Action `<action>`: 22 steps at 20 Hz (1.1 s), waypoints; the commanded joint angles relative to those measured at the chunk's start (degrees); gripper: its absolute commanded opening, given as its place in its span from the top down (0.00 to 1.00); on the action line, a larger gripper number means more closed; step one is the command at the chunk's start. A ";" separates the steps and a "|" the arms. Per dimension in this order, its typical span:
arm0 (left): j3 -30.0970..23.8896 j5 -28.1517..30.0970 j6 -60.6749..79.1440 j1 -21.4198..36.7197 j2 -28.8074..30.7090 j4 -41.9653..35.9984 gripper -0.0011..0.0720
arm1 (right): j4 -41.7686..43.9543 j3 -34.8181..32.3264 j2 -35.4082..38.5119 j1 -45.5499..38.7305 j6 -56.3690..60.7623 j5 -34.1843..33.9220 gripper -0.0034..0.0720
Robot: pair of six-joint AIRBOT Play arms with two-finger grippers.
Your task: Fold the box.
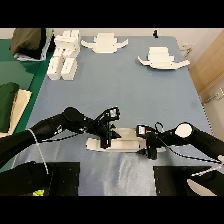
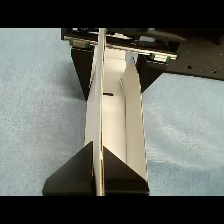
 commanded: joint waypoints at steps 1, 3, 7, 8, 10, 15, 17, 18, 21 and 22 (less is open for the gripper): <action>-0.02 0.04 0.02 0.00 -0.02 0.04 0.96 | -0.72 0.02 1.53 -0.07 -0.09 1.44 0.29; -0.02 0.07 0.02 0.00 -0.02 0.02 0.96 | -0.76 0.00 3.74 -0.07 -0.09 1.62 0.26; -0.02 0.04 0.02 0.00 -0.02 0.02 0.96 | -0.74 -0.02 4.22 -0.07 -0.09 0.15 0.08; -0.02 0.07 0.02 0.00 -0.02 0.04 0.96 | -0.81 -0.02 4.22 -0.07 -0.09 0.13 0.08; -0.02 0.07 0.02 0.00 -0.02 0.02 0.96 | -1.03 -0.33 3.85 -0.07 -0.09 0.15 0.10; -0.02 0.07 0.02 0.00 -0.02 0.02 0.96 | -1.01 -1.49 3.54 -0.07 -0.09 -0.17 0.27; -0.02 0.04 0.02 0.00 -0.02 0.02 0.96 | -1.03 -1.81 3.43 -0.07 -0.15 -0.83 0.28; -0.02 0.07 0.02 0.00 -0.02 0.02 0.96 | -0.98 -1.81 3.13 -0.07 -0.26 -1.01 0.28; -0.02 0.07 0.02 0.00 -0.02 0.02 0.96 | -0.87 -1.84 1.81 -0.07 -0.52 -2.08 0.28; -0.02 0.07 0.02 0.00 -0.02 0.02 0.96 | -0.52 -1.84 1.42 -0.07 -1.18 -2.38 0.28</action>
